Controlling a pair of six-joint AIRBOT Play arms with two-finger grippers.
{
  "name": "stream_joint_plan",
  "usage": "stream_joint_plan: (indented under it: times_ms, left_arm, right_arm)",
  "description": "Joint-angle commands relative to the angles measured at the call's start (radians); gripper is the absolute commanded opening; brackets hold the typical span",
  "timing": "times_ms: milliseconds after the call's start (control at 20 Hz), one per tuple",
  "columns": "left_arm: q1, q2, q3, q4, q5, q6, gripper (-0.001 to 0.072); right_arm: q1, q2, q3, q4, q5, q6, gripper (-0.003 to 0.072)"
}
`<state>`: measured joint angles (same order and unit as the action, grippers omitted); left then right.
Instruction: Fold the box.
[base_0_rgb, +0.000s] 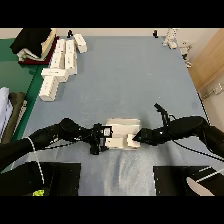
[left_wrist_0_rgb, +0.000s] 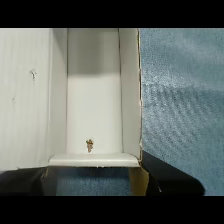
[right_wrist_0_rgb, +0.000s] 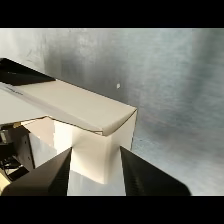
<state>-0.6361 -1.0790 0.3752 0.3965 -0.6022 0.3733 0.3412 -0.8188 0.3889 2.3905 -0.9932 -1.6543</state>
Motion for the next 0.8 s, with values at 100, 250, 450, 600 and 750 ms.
stream_joint_plan:
  times_ms: [100, 250, 450, 600, 750]
  left_arm:
    - [0.000, 0.000, 0.001, 0.000, 0.000, 0.000, 0.0409]
    - [0.000, 0.000, 0.001, 0.000, 0.000, 0.000, 0.0409]
    - [0.000, 0.000, 0.001, 0.000, 0.000, 0.000, 0.0409]
    - [0.000, 0.000, 0.001, 0.000, 0.000, 0.000, 0.0409]
    - [0.000, 0.000, 0.001, 0.000, 0.000, 0.000, 0.0409]
  right_arm:
    - [0.202, -0.064, 0.056, -0.192, 0.129, 0.271, 0.0434]
    - [0.313, -0.125, 0.148, -0.439, 0.103, 0.513, 0.0434]
    - [0.435, -0.211, 0.275, -0.704, -0.036, 0.759, 0.0428]
    - [0.505, -0.287, 0.352, -0.756, -0.114, 0.851, 0.0404]
    - [0.539, -0.340, 0.393, -0.761, -0.116, 0.923, 0.0404]
